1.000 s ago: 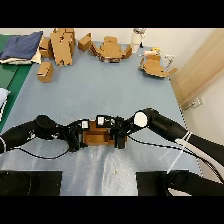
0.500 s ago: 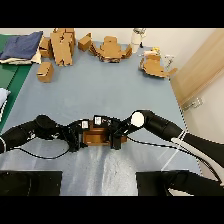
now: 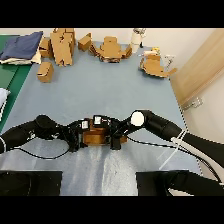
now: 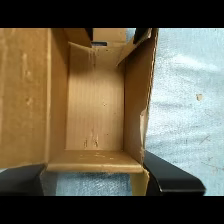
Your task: Fold the box.
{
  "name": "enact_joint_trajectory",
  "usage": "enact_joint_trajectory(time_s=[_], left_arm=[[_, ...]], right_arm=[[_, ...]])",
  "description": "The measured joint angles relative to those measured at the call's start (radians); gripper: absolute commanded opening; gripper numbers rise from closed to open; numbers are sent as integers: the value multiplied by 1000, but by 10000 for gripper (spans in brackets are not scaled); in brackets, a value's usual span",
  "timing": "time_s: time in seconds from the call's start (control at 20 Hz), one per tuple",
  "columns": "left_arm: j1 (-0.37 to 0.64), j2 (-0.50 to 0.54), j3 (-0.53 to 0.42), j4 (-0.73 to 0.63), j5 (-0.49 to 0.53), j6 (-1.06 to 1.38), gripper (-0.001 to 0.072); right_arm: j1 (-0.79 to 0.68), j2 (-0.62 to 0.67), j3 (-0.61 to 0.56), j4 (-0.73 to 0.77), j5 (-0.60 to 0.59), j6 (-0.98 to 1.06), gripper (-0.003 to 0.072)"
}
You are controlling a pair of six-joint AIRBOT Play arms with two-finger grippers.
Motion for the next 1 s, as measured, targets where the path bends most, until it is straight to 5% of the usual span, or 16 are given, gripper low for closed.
enact_joint_trajectory(time_s=[0.1, 0.2, 0.35, 0.75, 1.0], left_arm=[[0, 0, 0, 1, 0, 0, 470], [0, 0, 0, 0, 0, -1, 469], [0, 0, 0, -3, 0, -3, 469], [0, 0, 0, -2, 0, -2, 470], [0, 0, 0, -2, 0, -1, 469]], right_arm=[[-6, 5, 0, -21, 32, 45, 236], [-26, 20, -6, -55, 81, 114, 101], [-90, 73, -18, -121, 114, 278, 2], [-362, 273, -48, -371, 112, 816, 2], [-426, 231, -172, -243, 80, 920, 2]])
